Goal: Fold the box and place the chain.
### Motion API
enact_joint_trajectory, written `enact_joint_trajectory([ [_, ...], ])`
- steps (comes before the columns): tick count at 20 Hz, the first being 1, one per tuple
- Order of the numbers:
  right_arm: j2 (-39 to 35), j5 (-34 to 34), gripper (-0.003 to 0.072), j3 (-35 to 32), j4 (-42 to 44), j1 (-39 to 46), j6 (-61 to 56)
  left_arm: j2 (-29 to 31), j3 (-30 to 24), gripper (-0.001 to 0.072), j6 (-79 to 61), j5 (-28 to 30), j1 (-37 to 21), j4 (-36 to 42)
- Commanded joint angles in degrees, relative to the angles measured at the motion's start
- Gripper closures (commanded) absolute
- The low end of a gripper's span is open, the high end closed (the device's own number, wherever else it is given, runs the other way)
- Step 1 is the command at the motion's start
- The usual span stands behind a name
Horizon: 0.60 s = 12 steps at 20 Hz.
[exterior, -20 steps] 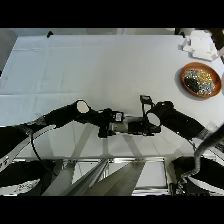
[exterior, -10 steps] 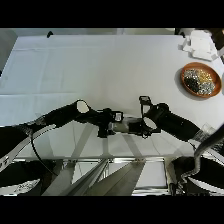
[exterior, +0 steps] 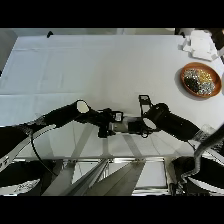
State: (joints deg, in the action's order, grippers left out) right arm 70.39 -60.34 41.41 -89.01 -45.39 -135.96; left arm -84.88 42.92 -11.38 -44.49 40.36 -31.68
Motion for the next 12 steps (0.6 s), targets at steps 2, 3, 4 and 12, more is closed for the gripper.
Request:
enact_joint_trajectory([
  [2,1.2,-0.1,0.0611,0.0,-1.5,0.0,-0.1,0.0,0.1,0.0375,0.0,0.1,0.0,-0.1],
  [3,1.5,0.0,0.0647,0.0,-1.6,0.0,-0.1,0.0,0.1,0.0375,0.0,0.1,0.0,-0.1],
  [4,1.7,0.0,0.0673,0.0,-1.9,0.0,0.0,0.0,0.1,0.0375,0.0,0.1,0.0,-0.1],
  [12,1.5,-0.3,0.0392,0.0,-2.3,0.0,2.2,0.0,0.1,0.0375,0.0,0.1,0.0,-0.1],
])
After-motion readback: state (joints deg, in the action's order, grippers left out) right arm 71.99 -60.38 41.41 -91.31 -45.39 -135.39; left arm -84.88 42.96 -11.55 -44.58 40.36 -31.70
